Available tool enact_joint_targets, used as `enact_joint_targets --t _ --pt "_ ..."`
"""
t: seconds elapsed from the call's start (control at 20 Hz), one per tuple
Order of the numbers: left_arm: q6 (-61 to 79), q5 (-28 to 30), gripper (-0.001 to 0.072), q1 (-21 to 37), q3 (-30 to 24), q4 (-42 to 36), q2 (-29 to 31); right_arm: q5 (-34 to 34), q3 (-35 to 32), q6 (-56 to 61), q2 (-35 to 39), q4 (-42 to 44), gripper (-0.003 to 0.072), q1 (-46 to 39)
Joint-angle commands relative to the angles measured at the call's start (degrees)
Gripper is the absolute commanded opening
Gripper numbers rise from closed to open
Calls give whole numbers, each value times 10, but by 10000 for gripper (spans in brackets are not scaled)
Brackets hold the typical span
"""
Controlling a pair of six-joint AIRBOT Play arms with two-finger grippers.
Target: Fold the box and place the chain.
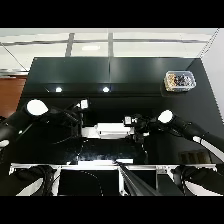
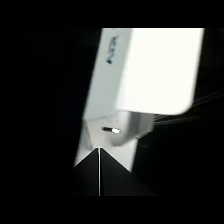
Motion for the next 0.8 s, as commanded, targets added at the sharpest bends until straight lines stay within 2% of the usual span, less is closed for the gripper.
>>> enact_joint_targets --t 0.0,0.05,0.1,0.15,0.25,0.35,0.4,0.45,0.5,0.65,0.75 --pt "-188 -74 29 -19 -17 -5 39 0 0 0 0 0 158 0" --pt "-187 -94 29 -38 -26 -48 32 0 0 0 0 0 158 0" --pt "-183 -91 29 -64 -36 -97 23 0 0 0 0 0 158 0" --pt "-172 -50 28 -90 -45 -144 18 1 0 0 0 0 158 0" --pt "-120 132 29 -134 -57 -218 17 3 0 0 0 0 158 0" --pt "-119 318 29 -144 -57 -244 12 3 0 0 0 0 158 0" --pt "-119 396 29 -144 -57 -242 3 2 0 0 0 0 158 0" --pt "-116 440 29 -144 -56 -238 -14 2 0 0 0 0 158 1" --pt "-110 431 29 -143 -47 -214 -43 2 0 0 0 0 158 1" --pt "-167 287 29 -142 2 -80 -135 2 0 0 0 0 158 1" --pt "-233 225 28 -142 35 -32 -183 2 0 0 0 0 158 1"
